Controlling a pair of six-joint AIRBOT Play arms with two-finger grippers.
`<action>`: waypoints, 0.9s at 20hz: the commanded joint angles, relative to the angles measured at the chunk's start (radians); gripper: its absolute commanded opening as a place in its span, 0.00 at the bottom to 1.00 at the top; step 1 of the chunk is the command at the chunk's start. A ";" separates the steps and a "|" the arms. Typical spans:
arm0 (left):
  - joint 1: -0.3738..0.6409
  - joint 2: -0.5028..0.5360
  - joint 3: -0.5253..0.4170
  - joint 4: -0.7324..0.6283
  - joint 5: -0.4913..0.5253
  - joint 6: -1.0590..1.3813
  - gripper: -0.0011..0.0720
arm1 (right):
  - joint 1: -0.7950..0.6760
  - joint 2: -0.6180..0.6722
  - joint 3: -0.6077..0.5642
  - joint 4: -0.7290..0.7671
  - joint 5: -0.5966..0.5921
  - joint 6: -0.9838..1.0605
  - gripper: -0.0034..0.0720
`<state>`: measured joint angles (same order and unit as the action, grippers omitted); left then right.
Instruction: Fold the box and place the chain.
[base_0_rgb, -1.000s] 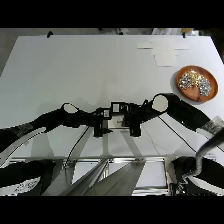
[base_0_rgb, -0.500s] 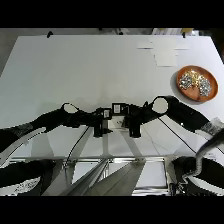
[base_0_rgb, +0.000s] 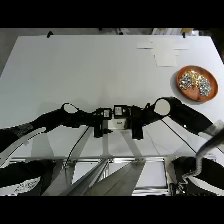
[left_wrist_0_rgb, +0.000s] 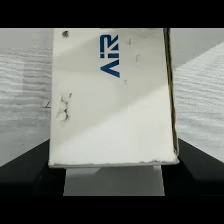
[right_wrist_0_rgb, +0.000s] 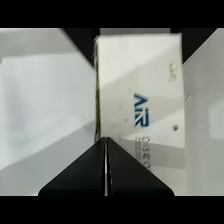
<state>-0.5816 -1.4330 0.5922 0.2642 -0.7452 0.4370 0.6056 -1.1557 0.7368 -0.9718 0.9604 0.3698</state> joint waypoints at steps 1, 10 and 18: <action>0.000 0.001 0.000 0.005 0.001 0.005 0.25 | -0.040 0.091 0.002 0.012 -0.029 0.077 0.07; 0.000 0.001 0.000 0.005 0.001 0.005 0.25 | -0.449 0.225 0.000 -0.544 0.295 0.936 0.07; 0.000 0.001 0.000 0.005 0.000 0.005 0.25 | -0.664 0.225 -0.035 -0.534 0.413 1.067 0.07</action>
<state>-0.5816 -1.4330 0.5922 0.2691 -0.7448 0.4412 -0.0120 -0.9325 0.7120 -1.4818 1.3235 1.3418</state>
